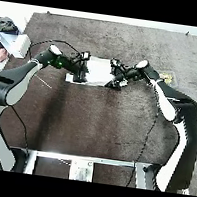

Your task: Fold the box and place the chain.

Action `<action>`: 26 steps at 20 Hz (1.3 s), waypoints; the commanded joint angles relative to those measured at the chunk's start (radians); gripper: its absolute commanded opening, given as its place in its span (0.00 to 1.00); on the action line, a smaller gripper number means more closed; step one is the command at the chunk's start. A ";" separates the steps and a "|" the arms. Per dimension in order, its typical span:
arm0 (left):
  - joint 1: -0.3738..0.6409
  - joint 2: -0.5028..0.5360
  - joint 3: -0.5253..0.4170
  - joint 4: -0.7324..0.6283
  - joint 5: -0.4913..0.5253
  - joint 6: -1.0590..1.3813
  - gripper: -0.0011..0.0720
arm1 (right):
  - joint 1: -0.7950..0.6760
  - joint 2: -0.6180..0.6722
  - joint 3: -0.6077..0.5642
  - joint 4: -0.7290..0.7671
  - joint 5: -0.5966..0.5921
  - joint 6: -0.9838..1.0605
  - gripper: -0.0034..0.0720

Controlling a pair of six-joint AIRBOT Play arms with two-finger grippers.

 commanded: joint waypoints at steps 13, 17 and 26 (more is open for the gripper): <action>0.074 0.025 0.003 0.074 -0.122 -0.131 0.03 | 0.001 0.000 0.000 0.001 0.000 0.000 0.40; 0.094 0.113 0.003 0.079 -0.142 -0.255 0.03 | 0.001 0.000 0.000 0.001 0.000 0.000 0.40; 0.299 0.233 -0.041 0.113 -0.121 -0.866 0.02 | 0.001 0.000 0.000 0.001 0.000 0.000 0.40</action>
